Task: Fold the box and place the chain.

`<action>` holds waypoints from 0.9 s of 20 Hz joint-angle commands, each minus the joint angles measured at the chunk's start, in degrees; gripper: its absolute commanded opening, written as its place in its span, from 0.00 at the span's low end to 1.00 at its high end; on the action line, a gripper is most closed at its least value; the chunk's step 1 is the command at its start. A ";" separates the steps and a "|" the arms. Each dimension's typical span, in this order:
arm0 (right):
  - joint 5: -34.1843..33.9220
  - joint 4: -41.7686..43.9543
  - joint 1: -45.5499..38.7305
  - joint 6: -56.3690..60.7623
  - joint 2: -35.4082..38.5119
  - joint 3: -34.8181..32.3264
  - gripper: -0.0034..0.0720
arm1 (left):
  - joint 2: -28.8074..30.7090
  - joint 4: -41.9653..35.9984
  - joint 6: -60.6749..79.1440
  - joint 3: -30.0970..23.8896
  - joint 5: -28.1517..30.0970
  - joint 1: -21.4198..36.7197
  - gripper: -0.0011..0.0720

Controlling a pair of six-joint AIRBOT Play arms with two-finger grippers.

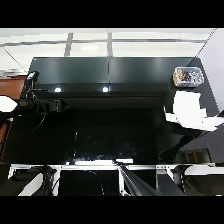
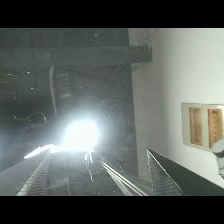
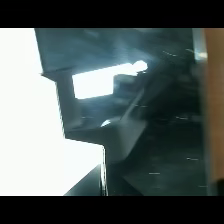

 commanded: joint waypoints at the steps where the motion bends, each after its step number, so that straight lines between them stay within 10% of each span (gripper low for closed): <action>1: 2.54 9.68 1.84 -0.44 5.86 -3.41 0.06 | -0.02 0.42 -0.37 0.07 -0.13 -0.17 0.97; 8: -11.80 22.34 22.43 5.70 30.51 -24.79 0.06 | -0.15 0.20 -0.17 0.07 0.37 -2.14 0.97; 15: -50.36 41.46 57.94 7.98 42.25 -50.05 0.06 | -6.73 -13.51 5.81 0.83 8.15 -6.95 0.97; 18: -63.10 45.11 68.28 8.90 42.18 -53.22 0.06 | -15.80 -20.31 10.60 6.58 2.29 -6.43 0.98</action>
